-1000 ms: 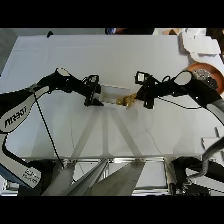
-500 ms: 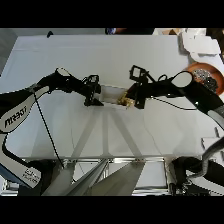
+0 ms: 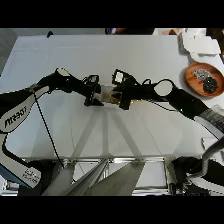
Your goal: Fold the box and place the chain.
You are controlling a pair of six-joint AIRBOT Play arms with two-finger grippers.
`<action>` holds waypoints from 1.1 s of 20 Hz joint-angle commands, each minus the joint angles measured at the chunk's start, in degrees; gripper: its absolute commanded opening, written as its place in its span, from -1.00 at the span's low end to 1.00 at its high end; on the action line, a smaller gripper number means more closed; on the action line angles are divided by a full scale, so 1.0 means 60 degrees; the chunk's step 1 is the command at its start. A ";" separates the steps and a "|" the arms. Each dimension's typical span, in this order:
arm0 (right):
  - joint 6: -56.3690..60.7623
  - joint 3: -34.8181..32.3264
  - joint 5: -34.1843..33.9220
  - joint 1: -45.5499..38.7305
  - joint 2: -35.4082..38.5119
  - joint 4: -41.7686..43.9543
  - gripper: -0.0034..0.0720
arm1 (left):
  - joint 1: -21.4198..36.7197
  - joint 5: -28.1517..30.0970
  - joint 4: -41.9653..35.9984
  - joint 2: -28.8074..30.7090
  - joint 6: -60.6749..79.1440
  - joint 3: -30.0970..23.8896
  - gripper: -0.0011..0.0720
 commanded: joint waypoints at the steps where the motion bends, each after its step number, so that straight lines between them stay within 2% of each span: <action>1: 0.0004 0.0007 -0.0069 0.0087 0.0000 -0.0080 0.05 | 0.0000 0.0000 0.0000 -0.0004 0.0000 -0.0004 -0.02; 6: 0.0004 0.0004 0.0849 -0.0051 0.0951 -0.0601 0.04 | 0.0000 0.0000 0.0000 -0.0004 0.0000 -0.0004 -0.02; 12: 0.0004 0.0004 0.3173 -0.1869 0.1942 -0.1086 0.04 | 0.0000 0.0000 0.0000 -0.0004 0.0000 -0.0004 -0.02; 17: 0.0000 -0.0004 0.3967 -0.3308 0.1395 -0.2262 0.04 | 0.0000 0.0000 0.0000 -0.0004 0.0000 -0.0004 -0.02; 20: -0.0270 -0.0004 0.3810 -0.3566 0.0331 -0.2331 0.05 | 0.0000 0.0000 0.0000 -0.0004 0.0000 -0.0004 -0.02; 22: -0.1177 0.0000 0.3850 -0.3537 -0.0470 -0.2284 0.06 | 0.0000 0.0000 0.0000 -0.0004 0.0000 -0.0004 -0.02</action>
